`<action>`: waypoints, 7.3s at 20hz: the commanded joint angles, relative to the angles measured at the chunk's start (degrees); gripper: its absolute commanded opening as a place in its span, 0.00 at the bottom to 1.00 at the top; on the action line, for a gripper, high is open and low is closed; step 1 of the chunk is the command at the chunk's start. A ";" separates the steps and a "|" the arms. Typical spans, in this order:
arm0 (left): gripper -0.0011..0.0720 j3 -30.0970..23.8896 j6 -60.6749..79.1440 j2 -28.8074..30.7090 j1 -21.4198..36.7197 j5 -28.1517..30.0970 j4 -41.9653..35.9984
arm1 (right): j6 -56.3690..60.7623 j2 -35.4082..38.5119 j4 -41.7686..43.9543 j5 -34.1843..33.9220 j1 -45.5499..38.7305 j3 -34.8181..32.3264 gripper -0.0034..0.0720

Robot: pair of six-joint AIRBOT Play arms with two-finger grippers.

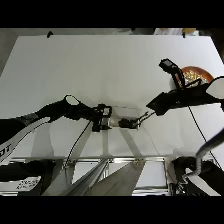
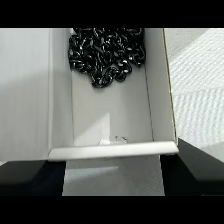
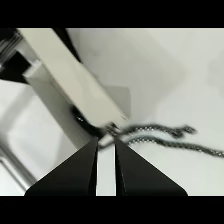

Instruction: Fold the box and place the chain.

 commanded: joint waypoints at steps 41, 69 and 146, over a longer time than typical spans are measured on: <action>0.36 0.04 0.02 0.04 0.00 0.00 0.02 | 4.98 0.15 -12.79 1.73 7.06 -2.36 0.07; 0.36 0.04 0.02 0.04 0.00 0.00 0.02 | 6.23 -7.98 -5.60 0.00 10.36 12.26 0.24; 0.36 0.04 0.02 0.04 0.00 0.00 0.02 | 2.93 11.39 24.35 -2.97 1.03 -5.33 0.07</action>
